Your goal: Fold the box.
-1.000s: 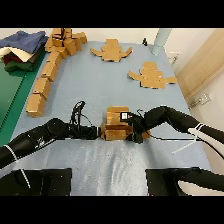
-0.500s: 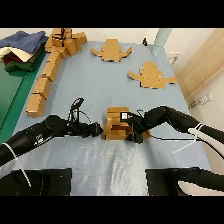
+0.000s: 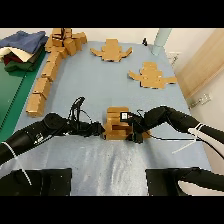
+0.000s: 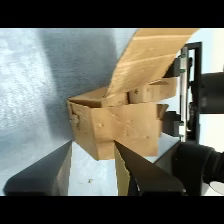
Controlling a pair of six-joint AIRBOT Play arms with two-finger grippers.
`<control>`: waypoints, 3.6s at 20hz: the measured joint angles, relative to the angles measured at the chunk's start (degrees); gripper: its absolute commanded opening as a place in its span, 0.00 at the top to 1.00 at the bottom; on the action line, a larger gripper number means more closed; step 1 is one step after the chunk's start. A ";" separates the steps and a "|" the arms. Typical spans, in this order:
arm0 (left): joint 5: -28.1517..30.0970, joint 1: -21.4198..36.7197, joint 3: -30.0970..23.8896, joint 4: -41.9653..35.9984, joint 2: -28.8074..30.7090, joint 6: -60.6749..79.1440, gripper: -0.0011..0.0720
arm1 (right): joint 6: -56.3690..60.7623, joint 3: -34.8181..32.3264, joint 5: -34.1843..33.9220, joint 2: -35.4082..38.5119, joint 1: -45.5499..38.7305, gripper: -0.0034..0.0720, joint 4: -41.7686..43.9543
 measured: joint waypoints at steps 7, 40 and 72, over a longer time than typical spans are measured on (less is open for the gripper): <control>-0.66 -0.57 0.35 -1.66 -0.74 1.29 0.23 | -0.02 0.00 0.00 0.00 0.00 0.21 0.00; -22.05 -18.86 34.42 55.56 -26.01 -56.98 0.25 | -0.02 0.00 0.00 0.00 0.00 0.21 -0.13; -29.99 -22.56 40.54 59.19 -34.62 -66.45 0.97 | -0.02 0.00 -0.02 0.02 0.02 0.21 -0.15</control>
